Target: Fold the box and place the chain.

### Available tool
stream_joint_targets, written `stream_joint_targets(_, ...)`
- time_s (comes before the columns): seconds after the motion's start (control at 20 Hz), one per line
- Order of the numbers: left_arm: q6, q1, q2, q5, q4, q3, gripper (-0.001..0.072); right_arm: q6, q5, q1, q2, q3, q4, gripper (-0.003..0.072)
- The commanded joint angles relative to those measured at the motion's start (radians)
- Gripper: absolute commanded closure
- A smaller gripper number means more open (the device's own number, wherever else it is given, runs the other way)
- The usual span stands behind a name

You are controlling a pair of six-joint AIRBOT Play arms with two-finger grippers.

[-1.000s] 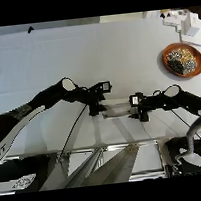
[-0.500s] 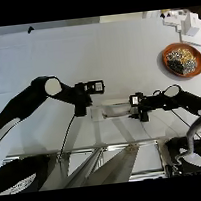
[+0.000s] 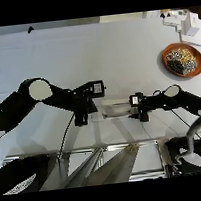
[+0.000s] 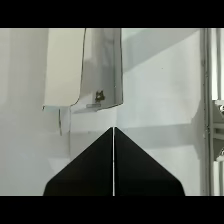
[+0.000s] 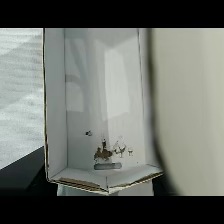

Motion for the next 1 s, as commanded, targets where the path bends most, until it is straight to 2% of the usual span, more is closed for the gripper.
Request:
stream_joint_targets(0.0, 0.029, -0.034, -0.039, 0.016, -0.101, 0.0, 0.0707, 0.0, 0.001, 0.0, 0.001, 0.0, 0.0, 0.0347)
stream_joint_targets(0.2, 0.132, -0.087, -0.139, 0.178, -0.145, 0.0, 0.0704, 0.0, 0.0, 0.0, 0.0, 0.0, 0.0, 0.0347)
stream_joint_targets(0.45, 0.255, -0.085, -0.234, 0.509, -0.357, 0.0, 0.0705, 0.0, 0.0, 0.0, 0.0, 0.0, 0.0, 0.0347)
stream_joint_targets(0.55, 0.289, -0.07, -0.26, 0.585, -0.47, 0.0, 0.0706, 0.0, 0.001, 0.0, 0.0, 0.0, 0.0, 0.0347)
stream_joint_targets(0.75, 0.314, -0.047, -0.34, 0.565, -0.584, 0.0, 0.0707, 0.0, 0.0, 0.0, 0.0, 0.0, 0.0, 0.0347)
stream_joint_targets(0.95, 0.311, -0.048, -0.416, 0.494, -0.599, 0.0, 0.0707, 0.0, 0.0, 0.0, 0.001, 0.0, 0.0, 0.0347)
